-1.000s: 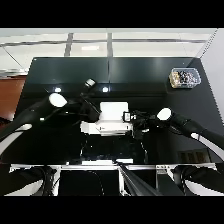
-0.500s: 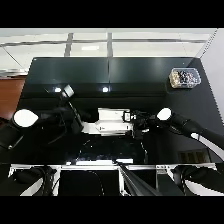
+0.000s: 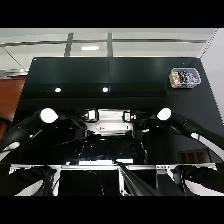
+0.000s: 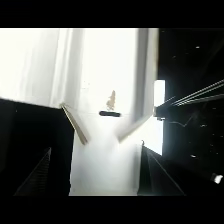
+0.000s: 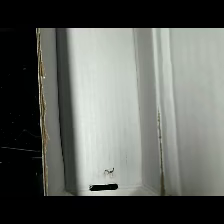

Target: Fold the box and place the chain.

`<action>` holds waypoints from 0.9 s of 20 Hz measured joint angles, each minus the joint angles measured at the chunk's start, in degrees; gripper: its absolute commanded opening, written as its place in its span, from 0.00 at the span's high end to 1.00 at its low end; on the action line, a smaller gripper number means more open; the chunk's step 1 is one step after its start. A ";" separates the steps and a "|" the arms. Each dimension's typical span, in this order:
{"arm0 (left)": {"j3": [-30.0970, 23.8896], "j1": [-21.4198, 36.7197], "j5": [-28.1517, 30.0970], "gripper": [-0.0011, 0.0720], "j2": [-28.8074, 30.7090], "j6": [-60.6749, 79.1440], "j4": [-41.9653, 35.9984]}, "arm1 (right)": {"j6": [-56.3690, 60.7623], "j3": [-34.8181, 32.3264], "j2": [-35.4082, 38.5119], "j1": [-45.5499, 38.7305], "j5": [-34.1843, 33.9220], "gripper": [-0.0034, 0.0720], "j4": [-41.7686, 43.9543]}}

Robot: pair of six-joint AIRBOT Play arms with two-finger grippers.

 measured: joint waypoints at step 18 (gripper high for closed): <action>3.69 -4.85 1.68 0.76 -7.87 6.05 -9.66 | 0.02 0.00 0.00 0.00 0.02 0.94 0.00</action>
